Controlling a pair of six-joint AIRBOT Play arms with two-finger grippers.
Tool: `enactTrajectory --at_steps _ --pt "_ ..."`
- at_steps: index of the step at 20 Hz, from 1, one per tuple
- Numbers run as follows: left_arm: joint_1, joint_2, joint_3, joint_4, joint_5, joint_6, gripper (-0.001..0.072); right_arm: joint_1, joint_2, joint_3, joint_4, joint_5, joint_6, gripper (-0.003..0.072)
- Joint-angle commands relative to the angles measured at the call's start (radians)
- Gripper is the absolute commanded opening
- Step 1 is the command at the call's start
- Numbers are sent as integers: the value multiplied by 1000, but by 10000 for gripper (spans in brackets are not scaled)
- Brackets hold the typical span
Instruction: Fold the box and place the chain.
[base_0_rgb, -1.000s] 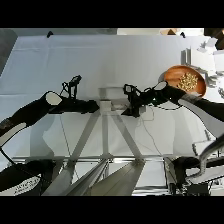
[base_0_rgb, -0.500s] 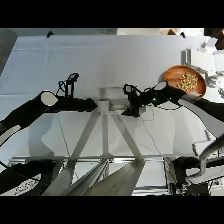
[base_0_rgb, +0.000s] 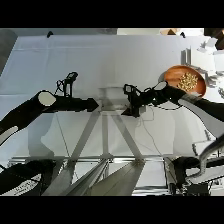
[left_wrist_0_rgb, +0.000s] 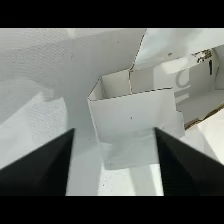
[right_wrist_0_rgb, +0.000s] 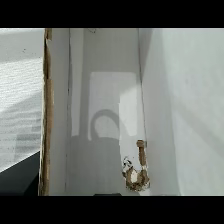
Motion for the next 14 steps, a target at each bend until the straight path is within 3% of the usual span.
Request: enactTrajectory --at_steps 1,6,7,10,14 --pt "1 -13 0 1 -3 23 583 0 1 0 0 0 0 526" --pt "0 -50 0 -57 0 25 580 0 1 0 0 0 0 526" --pt "-4 -53 0 -83 2 49 560 0 1 0 0 0 0 526" --pt "-24 -55 0 -183 -2 209 413 0 1 0 0 0 0 526" --pt "-36 -55 0 -233 9 248 410 0 1 0 0 0 0 526"
